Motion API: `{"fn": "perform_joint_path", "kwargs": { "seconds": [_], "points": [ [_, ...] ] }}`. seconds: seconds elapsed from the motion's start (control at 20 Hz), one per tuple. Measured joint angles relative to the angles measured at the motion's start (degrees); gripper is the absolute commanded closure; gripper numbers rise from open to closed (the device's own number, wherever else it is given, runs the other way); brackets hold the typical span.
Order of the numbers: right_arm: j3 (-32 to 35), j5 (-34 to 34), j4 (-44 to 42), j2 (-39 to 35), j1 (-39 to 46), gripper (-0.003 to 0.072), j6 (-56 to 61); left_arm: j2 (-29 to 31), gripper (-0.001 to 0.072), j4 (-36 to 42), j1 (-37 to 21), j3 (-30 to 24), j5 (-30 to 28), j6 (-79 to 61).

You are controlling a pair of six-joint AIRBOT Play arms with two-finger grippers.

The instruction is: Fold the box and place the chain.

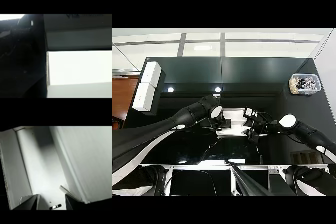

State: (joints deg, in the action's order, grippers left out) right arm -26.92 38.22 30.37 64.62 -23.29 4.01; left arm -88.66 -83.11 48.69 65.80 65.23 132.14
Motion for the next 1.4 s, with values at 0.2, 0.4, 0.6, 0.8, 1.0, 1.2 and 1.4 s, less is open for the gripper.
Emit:
{"fn": "perform_joint_path", "kwargs": {
  "seconds": [0.2, 0.4, 0.6, 0.8, 1.0, 1.2, 1.4],
  "points": [
    [0.0, -0.6, -0.2, 0.1, 0.0, 0.0570, 2.5, 0.0, 0.0681, 0.2, 0.0, 0.0, 0.0, 0.0],
    [-0.6, 1.7, 1.2, -1.0, 1.0, 0.0673, 10.0, 0.0, 0.0681, 0.5, 0.0, 0.0, -0.2, -0.2],
    [-4.3, 10.1, 12.1, -7.0, 10.3, 0.0673, 33.1, 0.0, 0.0681, 0.4, 0.0, 0.0, 0.4, -0.2],
    [-3.1, 10.8, 23.2, -11.9, 26.7, 0.0673, 59.7, 0.0, 0.0681, 0.4, 0.0, 0.0, 1.2, -0.2],
    [2.3, 11.0, 20.7, -10.1, 33.7, 0.0673, 72.0, 0.0, 0.0681, 0.3, 0.0, 0.0, 1.3, -0.2],
    [4.2, 17.4, 11.1, -3.3, 30.5, 0.0673, 65.8, 0.0, 0.0681, 0.2, 0.0, 0.0, 1.4, -0.2],
    [4.0, 21.4, 1.7, 0.9, 25.2, 0.0671, 56.6, 0.0, 0.0681, 0.2, -0.1, 0.0, 1.4, -0.1]
  ]
}}
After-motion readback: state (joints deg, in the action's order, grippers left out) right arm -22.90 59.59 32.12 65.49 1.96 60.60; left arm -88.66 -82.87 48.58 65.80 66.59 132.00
